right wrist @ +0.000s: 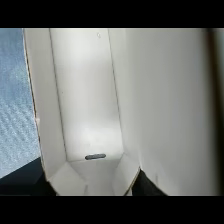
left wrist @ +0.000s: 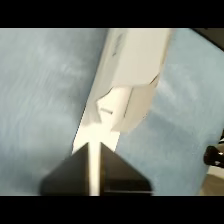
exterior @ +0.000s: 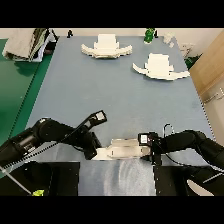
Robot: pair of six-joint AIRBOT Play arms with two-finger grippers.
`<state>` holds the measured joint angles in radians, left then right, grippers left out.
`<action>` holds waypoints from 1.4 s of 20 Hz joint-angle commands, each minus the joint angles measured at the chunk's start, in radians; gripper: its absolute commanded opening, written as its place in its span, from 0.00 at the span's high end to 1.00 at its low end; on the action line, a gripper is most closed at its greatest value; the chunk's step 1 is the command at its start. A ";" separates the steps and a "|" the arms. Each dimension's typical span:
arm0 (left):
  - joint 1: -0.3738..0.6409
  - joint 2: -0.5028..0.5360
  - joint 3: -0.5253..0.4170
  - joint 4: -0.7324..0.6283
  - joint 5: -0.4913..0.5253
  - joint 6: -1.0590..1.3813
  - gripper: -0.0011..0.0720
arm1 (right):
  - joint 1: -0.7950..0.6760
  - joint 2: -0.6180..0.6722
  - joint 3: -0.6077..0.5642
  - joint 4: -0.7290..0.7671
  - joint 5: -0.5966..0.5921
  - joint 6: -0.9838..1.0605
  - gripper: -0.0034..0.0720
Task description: Fold the box.
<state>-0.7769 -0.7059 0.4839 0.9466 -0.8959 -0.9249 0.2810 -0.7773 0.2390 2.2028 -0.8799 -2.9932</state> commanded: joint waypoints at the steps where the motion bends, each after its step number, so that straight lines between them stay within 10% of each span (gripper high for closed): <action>1: 0.029 0.121 0.000 0.093 -0.129 -0.386 0.96 | 0.000 0.000 0.000 0.000 0.000 0.000 0.16; 11: 0.028 -0.259 0.056 -0.591 0.248 -0.186 0.97 | 0.000 0.000 0.000 0.000 0.000 0.000 0.16; 28: 0.028 -0.532 0.107 -0.610 0.199 -0.298 0.97 | 0.000 0.000 0.000 0.000 0.000 0.000 0.16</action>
<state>-0.7483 -1.2228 0.5896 0.3370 -0.6754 -1.2163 0.2810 -0.7773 0.2386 2.2028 -0.8803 -2.9932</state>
